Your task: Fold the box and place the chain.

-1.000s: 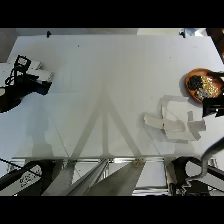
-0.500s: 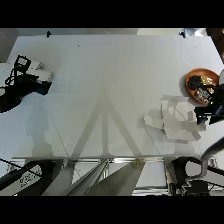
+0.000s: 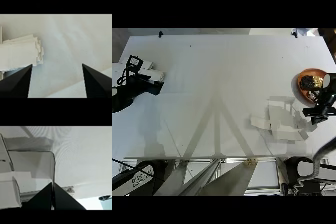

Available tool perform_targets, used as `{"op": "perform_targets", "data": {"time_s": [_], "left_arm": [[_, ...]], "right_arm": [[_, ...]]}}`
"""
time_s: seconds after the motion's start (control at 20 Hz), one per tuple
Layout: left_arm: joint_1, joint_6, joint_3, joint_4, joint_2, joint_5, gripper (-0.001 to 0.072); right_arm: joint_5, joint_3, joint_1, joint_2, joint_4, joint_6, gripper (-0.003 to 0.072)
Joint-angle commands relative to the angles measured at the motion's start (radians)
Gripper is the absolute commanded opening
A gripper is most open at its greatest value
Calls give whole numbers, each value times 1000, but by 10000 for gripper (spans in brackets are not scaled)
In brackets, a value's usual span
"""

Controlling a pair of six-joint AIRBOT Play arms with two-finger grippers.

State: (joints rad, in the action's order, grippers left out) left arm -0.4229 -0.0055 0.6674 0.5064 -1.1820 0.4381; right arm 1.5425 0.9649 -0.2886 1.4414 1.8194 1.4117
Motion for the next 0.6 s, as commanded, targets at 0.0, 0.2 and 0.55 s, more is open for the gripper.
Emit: {"op": "perform_targets", "data": {"time_s": [0.0,0.2,0.55], "left_arm": [[0,0,0,0,0,0,693],[0,0,0,0,0,0,693],[0,0,0,0,0,0,693]], "right_arm": [[43,0,0,3,-9,-16,12],[40,0,0,-48,-159,-89,12],[-179,-1,0,-107,-610,-204,12]]}}
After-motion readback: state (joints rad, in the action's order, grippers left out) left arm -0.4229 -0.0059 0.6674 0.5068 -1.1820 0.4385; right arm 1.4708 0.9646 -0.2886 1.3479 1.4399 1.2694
